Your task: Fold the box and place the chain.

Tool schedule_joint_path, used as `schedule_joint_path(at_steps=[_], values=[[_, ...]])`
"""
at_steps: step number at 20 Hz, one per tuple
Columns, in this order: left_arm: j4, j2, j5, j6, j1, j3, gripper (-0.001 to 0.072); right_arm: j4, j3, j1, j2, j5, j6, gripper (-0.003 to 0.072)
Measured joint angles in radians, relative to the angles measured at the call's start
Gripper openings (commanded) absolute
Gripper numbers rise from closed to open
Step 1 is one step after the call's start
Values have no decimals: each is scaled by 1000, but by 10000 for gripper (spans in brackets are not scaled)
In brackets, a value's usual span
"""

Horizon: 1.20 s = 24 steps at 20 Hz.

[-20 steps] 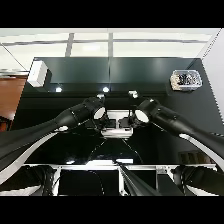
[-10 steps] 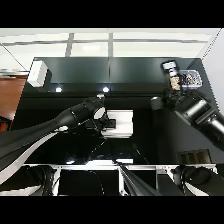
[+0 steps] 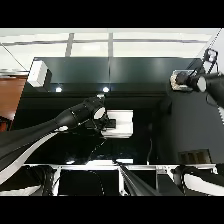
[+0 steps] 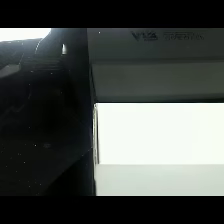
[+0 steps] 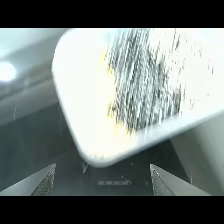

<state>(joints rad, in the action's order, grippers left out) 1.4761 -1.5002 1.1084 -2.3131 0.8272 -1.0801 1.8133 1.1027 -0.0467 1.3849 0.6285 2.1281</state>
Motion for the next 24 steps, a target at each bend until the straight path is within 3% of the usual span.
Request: schedule_joint_path(at_steps=[1, 5, 9, 10, 11, 12, 13, 14, 20, 24], values=[[0, 0, 0, 0, 0, 0, 24, -14, 75, -22, 66, 29, -17, 552], [1, 0, 0, 2, 0, 0, 24, -69, 340, -87, 303, 201, -96, 552], [4, 0, 0, 2, 0, 0, 24, -117, 442, -127, 422, 267, -139, 547], [4, 0, 0, 2, 0, 0, 24, -126, 453, -136, 439, 266, -143, 497], [4, 0, 0, 2, 0, 0, 24, -132, 461, -143, 453, 268, -153, 354], [4, 0, 0, 2, 0, 0, 24, -147, 466, -150, 464, 270, -157, 265], [4, 0, 0, 2, 0, 0, 24, -160, 473, -157, 471, 275, -164, 71], [4, 0, 0, 2, 0, 0, 24, -182, 480, -163, 476, 274, -176, 13], [4, 0, 0, 1, 0, 0, 24, -273, 621, -179, 467, 379, -304, 12], [4, 0, 0, 1, 0, 0, 24, -291, 702, -181, 375, 455, -380, 12]])
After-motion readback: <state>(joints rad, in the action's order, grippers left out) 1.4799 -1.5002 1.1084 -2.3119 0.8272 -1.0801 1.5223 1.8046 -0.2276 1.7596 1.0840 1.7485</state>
